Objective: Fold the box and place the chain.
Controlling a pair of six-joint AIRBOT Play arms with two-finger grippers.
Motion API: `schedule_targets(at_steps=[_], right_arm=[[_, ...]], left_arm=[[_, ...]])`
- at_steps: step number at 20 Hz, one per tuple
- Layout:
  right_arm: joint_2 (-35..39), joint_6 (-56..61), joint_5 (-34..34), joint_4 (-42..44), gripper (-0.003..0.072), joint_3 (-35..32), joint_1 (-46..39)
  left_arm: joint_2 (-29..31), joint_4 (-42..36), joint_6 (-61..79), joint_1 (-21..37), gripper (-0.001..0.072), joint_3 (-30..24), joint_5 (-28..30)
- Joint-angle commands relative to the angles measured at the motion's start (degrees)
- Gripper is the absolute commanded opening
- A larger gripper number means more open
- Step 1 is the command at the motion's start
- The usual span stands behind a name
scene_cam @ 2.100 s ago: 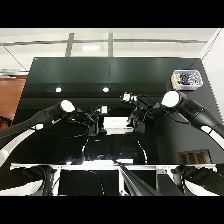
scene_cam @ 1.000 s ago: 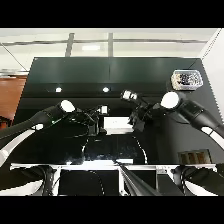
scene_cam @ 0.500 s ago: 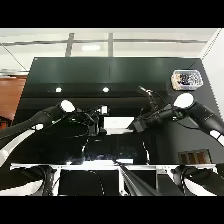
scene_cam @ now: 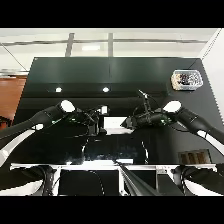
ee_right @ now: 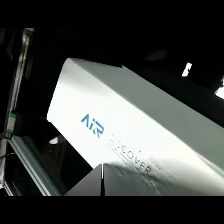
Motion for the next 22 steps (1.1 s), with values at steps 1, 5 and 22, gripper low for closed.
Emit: schedule_targets(at_steps=[1,5,22], right_arm=[[-1.1,2.7,-2.4,-5.1,0.0014,-0.2,0.5],[-1.0,2.5,-2.4,-5.2,0.0014,-0.1,0.5],[20.6,6.2,24.6,-27.1,0.0014,14.6,-33.3]], left_arm=[[0.0,0.0,0.0,0.0,0.0484,0.0,0.0],[0.0,-0.2,0.0,0.0,0.0484,0.0,0.0],[12.6,1.8,-7.3,1.9,0.0715,2.0,-7.5]])
